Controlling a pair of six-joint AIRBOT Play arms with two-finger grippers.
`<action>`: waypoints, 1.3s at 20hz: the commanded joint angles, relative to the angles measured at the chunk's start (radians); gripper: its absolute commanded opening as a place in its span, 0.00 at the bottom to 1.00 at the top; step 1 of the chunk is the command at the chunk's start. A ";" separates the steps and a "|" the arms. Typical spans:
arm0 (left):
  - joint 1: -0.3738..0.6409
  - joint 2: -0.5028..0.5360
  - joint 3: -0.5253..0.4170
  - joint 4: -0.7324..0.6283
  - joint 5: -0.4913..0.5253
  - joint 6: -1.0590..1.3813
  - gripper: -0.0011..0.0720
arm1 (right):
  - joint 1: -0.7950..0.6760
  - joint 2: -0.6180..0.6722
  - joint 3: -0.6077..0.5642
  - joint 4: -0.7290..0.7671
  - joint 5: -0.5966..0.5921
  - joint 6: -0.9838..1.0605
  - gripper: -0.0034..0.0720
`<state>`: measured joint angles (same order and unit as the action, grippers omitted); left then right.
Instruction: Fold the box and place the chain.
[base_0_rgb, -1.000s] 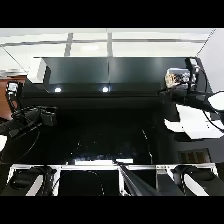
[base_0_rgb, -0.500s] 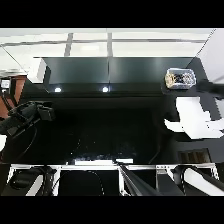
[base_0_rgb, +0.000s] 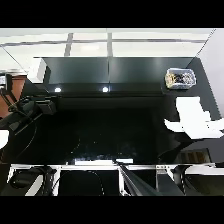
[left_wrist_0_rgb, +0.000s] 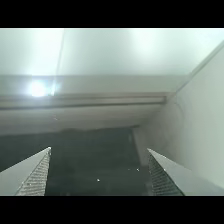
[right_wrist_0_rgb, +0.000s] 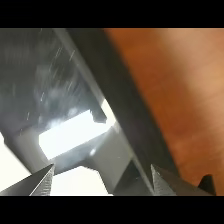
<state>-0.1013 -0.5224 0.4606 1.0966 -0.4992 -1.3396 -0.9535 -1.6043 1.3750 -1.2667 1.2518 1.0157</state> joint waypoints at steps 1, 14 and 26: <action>0.000 -0.046 0.000 -0.063 -0.002 0.000 0.98 | 0.005 -0.064 0.030 -0.010 0.114 -0.117 0.78; 0.000 -0.097 0.000 -0.071 -0.046 0.000 0.98 | 0.116 0.264 -0.224 0.180 0.079 -0.093 0.06; -0.110 -0.410 0.053 -0.403 -0.145 0.157 0.98 | 0.790 0.729 -0.952 0.778 -0.435 -0.134 0.06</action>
<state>-0.1936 -0.8185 0.4828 0.8623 -0.6182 -1.2915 -0.3698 -0.9524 0.5709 -0.5865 1.0370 0.8619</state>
